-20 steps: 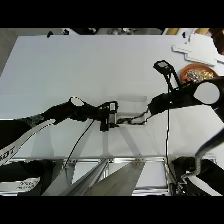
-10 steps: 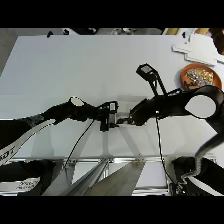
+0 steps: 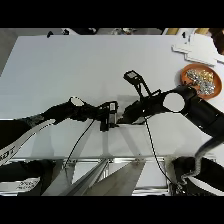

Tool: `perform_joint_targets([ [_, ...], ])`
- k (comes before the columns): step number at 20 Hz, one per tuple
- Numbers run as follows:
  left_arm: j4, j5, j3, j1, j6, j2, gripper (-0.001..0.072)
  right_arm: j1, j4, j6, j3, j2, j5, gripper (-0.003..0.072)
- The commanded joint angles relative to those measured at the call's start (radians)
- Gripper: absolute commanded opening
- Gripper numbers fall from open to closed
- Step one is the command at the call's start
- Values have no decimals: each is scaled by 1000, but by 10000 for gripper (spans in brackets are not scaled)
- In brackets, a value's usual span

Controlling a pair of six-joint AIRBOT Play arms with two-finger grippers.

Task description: Fold the box and place the chain.

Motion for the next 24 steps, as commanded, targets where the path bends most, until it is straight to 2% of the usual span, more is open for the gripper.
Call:
perform_joint_targets([
  [1, 0, 0, 0, 0, 0, 0, 83, -38, -27, -15, 31, 4, 17, 181],
  [5, 0, 0, 0, 0, 0, 0, 83, -198, -99, -33, 128, 28, 50, 175],
  [6, 0, 0, 0, 0, 0, 0, 83, -250, -122, -33, 133, 28, 29, 149],
  [8, 0, 0, 0, 0, 0, 0, 83, -346, -192, -32, 131, 5, 8, 18],
  [12, 0, 0, 0, 0, 0, 0, 83, -477, -229, -28, 77, -108, 42, 19],
  [13, 0, 0, 0, 0, 0, 0, 83, -488, -233, -28, 55, -130, 23, 42],
  [14, 0, 0, 0, 0, 0, 0, 83, -492, -233, -28, 34, -152, 6, 155],
  [15, 0, 0, 0, 0, 0, 0, 83, -492, -233, -28, 21, -171, 5, 212],
  [18, 0, 0, 0, 0, 0, 0, 83, -492, -236, -23, -9, -222, 6, 212],
  [24, 0, 0, 0, 0, 0, 0, 83, -492, -261, 2, -42, -260, -3, 260],
])
